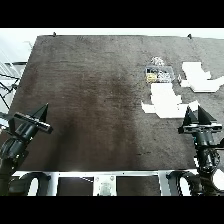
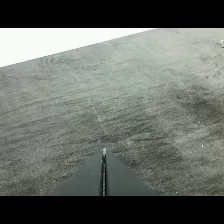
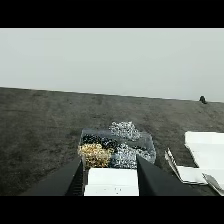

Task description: Fold the box and place the chain.

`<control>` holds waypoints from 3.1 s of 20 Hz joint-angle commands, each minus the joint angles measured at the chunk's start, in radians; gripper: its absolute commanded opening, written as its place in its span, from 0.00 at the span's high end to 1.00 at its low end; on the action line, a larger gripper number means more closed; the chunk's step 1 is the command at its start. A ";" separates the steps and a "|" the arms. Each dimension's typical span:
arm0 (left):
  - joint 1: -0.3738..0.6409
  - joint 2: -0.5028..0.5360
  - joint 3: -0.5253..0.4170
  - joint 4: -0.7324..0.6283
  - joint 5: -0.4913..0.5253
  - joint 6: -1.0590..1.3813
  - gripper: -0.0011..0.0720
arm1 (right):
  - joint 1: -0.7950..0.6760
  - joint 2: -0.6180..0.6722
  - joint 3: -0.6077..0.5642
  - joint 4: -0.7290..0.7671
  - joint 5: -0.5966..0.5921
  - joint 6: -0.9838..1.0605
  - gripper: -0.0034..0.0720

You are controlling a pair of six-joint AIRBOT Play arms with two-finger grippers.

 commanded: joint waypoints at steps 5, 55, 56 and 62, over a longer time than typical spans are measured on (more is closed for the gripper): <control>-0.001 0.000 0.000 0.000 0.000 0.000 0.96 | 0.000 -0.004 0.039 0.003 -0.052 0.013 0.23; -0.001 0.000 0.000 0.000 0.000 0.000 0.96 | -0.733 -2.211 1.648 -0.747 1.619 0.680 0.57; -0.001 0.000 0.000 0.000 0.000 0.000 0.96 | -0.733 -2.211 1.634 -0.747 1.639 0.667 0.70; -0.001 0.000 0.000 0.000 0.000 0.000 0.96 | -0.695 -2.121 1.497 -0.564 1.684 0.622 0.95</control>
